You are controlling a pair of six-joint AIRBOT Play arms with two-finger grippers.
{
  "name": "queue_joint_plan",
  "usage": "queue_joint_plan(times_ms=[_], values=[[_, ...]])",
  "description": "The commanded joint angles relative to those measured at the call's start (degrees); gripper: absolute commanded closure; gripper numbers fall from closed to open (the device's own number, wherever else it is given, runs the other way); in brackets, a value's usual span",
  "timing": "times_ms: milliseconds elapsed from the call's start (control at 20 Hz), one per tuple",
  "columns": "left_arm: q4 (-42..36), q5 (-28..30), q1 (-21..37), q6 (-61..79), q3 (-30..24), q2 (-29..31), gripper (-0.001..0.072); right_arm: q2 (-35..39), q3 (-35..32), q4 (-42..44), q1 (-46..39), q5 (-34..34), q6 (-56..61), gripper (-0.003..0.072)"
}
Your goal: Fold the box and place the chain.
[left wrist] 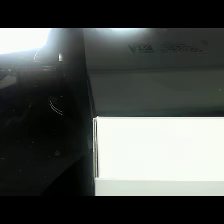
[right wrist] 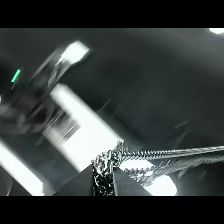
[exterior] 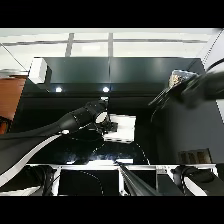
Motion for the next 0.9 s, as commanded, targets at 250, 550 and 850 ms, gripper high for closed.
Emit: queue_joint_plan(times_ms=[250, 550, 850], values=[[0.0, 0.5, 0.0, 0.0, 0.0, 0.0, 0.0677, 0.1, -17.3, 8.8, 8.7, -4.6, -0.5, 0.0643], [-0.1, 0.4, 0.0, 0.0, 0.0, 0.0, 0.0677, -3.4, -19.6, 13.4, 12.9, -10.5, -1.2, 0.0642], [-0.1, 0.4, 0.0, 0.0, 0.0, 0.0, 0.0677, -6.9, -19.6, 10.4, 13.9, -13.3, -1.4, 0.0611]])
